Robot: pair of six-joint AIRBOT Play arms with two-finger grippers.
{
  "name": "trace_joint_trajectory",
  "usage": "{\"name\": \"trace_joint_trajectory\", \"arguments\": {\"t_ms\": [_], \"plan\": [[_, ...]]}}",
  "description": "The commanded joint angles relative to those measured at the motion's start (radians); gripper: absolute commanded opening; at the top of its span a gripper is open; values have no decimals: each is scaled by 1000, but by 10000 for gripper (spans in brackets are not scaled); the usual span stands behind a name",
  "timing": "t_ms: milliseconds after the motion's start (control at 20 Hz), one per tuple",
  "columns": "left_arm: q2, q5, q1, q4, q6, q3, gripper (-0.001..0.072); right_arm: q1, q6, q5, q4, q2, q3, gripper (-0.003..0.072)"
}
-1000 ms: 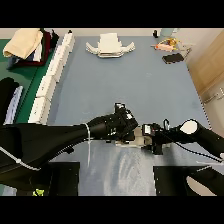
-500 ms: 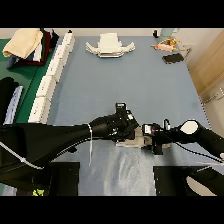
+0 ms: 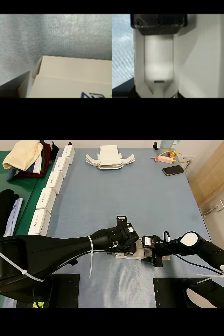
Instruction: Fold the box.
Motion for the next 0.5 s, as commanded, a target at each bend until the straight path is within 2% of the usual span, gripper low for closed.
{"name": "trace_joint_trajectory", "arguments": {"t_ms": [0,50,150,200,300,350,400,450], "plan": [[0,-18,2,8,2,0,649,0,0,0,0,0,1,519],[0,-19,2,10,2,0,640,0,0,0,0,0,1,519],[0,-16,2,10,3,0,333,0,0,0,0,0,1,519],[0,-5,2,10,3,0,297,0,0,0,0,0,1,518],[-1,17,2,8,1,0,294,0,0,0,0,0,1,519],[-2,17,2,8,-4,0,131,0,0,0,0,0,1,519],[-2,17,0,8,2,0,20,0,0,0,0,0,1,519],[-2,16,0,4,3,0,19,0,0,0,0,0,1,519]]}}
